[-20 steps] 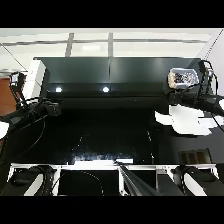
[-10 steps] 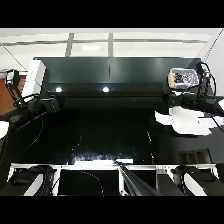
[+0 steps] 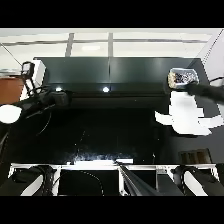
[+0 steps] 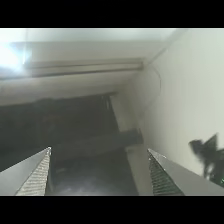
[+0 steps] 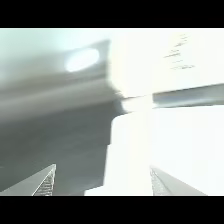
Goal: Fold the box and place the chain.
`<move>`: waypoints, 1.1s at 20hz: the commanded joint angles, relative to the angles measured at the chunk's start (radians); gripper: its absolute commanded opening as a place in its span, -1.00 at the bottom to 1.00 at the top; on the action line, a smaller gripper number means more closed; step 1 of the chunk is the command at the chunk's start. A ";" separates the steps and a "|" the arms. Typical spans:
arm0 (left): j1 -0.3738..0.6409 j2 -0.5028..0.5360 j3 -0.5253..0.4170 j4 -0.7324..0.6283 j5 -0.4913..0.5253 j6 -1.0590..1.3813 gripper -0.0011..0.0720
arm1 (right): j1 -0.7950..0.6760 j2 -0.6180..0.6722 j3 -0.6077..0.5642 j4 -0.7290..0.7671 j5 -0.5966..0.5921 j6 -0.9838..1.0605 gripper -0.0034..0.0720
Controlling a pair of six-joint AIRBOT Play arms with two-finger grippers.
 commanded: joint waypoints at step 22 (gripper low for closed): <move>-0.103 -0.406 0.277 0.040 -0.055 -0.082 0.96 | -0.830 -0.808 0.316 0.454 0.710 -0.560 0.66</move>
